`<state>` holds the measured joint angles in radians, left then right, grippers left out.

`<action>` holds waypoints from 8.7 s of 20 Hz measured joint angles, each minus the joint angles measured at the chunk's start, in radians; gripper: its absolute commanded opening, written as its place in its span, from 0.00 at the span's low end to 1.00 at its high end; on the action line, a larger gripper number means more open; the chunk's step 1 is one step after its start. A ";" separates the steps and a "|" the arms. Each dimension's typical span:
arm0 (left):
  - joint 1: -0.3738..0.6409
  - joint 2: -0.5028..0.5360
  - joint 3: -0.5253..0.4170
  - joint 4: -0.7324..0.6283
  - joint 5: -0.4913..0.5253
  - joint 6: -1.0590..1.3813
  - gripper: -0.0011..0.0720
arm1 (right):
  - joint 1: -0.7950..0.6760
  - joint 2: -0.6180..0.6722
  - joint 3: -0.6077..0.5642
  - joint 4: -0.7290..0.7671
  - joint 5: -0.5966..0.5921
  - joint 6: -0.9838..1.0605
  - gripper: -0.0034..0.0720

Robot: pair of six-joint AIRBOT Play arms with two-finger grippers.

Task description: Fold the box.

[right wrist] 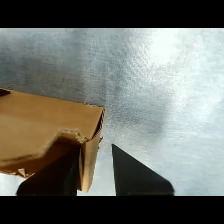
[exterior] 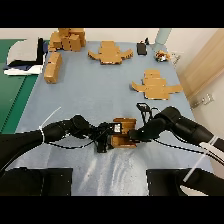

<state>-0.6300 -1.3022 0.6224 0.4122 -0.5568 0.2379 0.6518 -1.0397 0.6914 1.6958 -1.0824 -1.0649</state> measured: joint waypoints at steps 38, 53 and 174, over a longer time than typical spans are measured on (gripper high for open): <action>0.000 0.000 0.000 -0.002 0.000 -0.004 0.65 | 0.129 -0.188 0.096 -0.168 -0.025 0.234 0.05; 0.000 0.000 0.000 0.000 0.000 0.001 0.65 | 0.129 -0.098 0.114 -0.129 -0.042 0.203 0.56; 0.000 0.000 0.000 0.000 0.000 0.000 0.65 | 0.407 0.444 -0.320 -0.436 0.566 -0.579 0.59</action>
<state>-0.6300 -1.3025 0.6224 0.4122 -0.5568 0.2379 1.0588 -0.5953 0.3710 1.2598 -0.5163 -1.6436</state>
